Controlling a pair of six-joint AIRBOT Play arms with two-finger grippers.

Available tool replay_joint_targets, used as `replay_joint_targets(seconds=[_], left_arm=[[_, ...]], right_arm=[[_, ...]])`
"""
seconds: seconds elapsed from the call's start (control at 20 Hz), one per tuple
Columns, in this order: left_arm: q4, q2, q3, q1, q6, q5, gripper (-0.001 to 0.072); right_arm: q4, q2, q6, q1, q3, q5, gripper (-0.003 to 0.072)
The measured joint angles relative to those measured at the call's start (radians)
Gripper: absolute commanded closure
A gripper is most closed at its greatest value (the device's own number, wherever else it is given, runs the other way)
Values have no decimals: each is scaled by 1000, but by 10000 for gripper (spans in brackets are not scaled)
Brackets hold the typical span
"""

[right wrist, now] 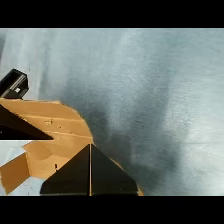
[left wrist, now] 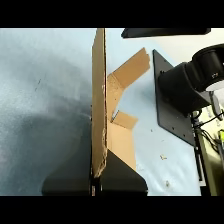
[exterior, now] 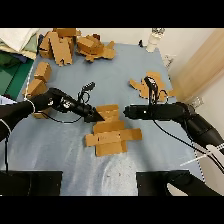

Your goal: Fold the box.

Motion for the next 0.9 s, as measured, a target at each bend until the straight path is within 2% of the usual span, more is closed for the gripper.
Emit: replay_joint_targets(seconds=[0.25,0.4,0.55,0.7,0.9], left_arm=[[32,85,-24,-69,56,98,698],[24,188,-102,-116,138,225,698],[-45,264,-203,-139,252,303,698],[-85,296,-270,-145,320,366,697],[-104,309,-301,-149,378,402,697]], right_arm=[[1,-13,0,11,0,1,673],[-13,-15,-1,13,0,-19,673],[-43,-17,-3,13,0,-32,673],[-56,-17,-13,26,0,-42,675],[-77,-16,-18,79,-1,-70,681]])
